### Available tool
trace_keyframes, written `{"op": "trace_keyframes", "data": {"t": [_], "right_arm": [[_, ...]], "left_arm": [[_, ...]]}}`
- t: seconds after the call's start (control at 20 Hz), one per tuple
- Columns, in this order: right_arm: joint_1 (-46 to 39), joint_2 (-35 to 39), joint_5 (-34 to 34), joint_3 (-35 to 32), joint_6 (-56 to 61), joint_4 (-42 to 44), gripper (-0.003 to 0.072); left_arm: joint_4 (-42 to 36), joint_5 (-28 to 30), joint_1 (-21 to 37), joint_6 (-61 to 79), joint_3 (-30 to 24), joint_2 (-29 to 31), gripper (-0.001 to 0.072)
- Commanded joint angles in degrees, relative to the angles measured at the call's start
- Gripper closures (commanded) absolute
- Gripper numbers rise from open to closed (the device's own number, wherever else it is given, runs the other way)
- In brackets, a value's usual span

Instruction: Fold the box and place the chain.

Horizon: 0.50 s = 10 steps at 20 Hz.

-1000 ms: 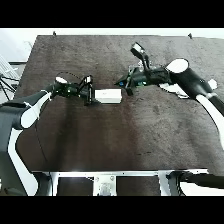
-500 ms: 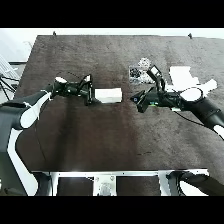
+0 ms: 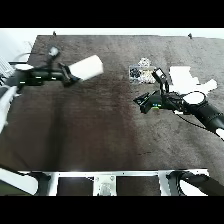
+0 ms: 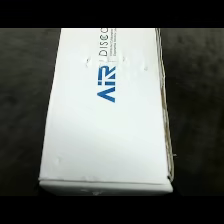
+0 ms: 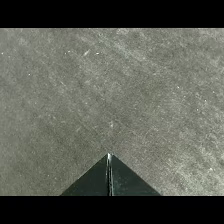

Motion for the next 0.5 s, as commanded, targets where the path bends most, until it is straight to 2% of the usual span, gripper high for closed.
{"op": "trace_keyframes", "data": {"t": [0.0,0.1,0.25,0.35,0.45], "right_arm": [[-0.24,0.07,-0.46,-0.09,0.63,1.57,0.0672],[-0.24,0.07,-0.46,-0.09,0.63,2.32,0.0672],[-0.17,0.07,-0.50,-0.09,0.63,2.56,0.0672],[-0.17,0.07,-0.63,-0.09,0.61,3.98,0.0672],[-0.15,0.07,-0.63,-0.09,0.61,4.96,0.0672]], "left_arm": [[-5.66,13.97,9.25,-1.81,-7.76,8.68,0.0695],[-5.79,21.51,13.46,-3.56,-10.56,9.97,0.0693],[-5.64,26.75,17.97,-4.13,-13.33,9.25,0.0691],[-5.62,32.70,18.49,-4.13,-15.02,8.00,0.0691],[-5.62,35.56,18.49,-4.11,-15.34,5.64,0.0691]]}}
